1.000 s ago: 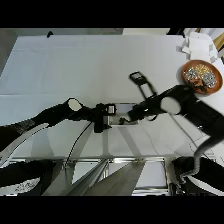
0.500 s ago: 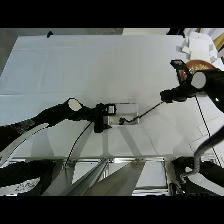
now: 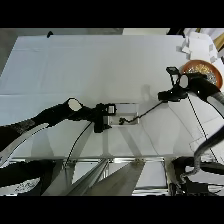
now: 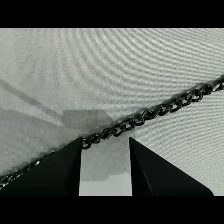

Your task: Fold the box and place the chain.

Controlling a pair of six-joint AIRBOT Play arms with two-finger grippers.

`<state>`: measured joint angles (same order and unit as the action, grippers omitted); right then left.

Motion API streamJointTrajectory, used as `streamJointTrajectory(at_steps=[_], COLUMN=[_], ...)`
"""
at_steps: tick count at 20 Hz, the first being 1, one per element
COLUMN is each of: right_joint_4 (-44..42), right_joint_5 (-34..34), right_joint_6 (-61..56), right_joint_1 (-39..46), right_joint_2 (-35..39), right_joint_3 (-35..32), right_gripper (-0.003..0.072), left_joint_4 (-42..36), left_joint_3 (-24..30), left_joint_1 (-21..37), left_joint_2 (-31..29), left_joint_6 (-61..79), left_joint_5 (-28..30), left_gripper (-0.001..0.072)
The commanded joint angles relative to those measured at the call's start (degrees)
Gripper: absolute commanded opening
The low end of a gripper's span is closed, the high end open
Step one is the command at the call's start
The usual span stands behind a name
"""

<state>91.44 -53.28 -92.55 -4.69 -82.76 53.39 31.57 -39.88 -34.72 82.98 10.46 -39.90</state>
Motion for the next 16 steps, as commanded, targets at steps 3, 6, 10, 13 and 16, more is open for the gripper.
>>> streamJointTrajectory(at_steps=[3,6,10,13,16], right_joint_4=[-1.25,-1.27,-1.6,-6.29,-10.86], right_joint_5=[1.57,-0.11,-4.94,-9.46,-13.05], right_joint_6=[-0.04,1.92,3.91,6.32,7.58], right_joint_1=[0.11,0.11,0.11,-0.55,-4.02], right_joint_2=[-1.57,-1.33,3.3,10.75,19.5], right_joint_3=[0.02,0.02,0.02,0.0,-0.02], right_gripper=[0.0127,0.0018,0.0018,0.0017,0.0017], left_joint_4=[0.0,0.0,0.0,0.0,0.0], left_joint_3=[-0.02,-0.02,-0.02,-0.02,-0.02], left_joint_1=[0.0,0.0,0.0,-0.02,0.0], left_joint_2=[0.02,0.02,0.02,0.02,0.0], left_joint_6=[0.0,0.0,0.0,0.0,0.0], left_joint_5=[0.02,0.02,0.0,0.0,0.02], left_gripper=[0.0135,0.0135,0.0135,0.0135,0.0135])
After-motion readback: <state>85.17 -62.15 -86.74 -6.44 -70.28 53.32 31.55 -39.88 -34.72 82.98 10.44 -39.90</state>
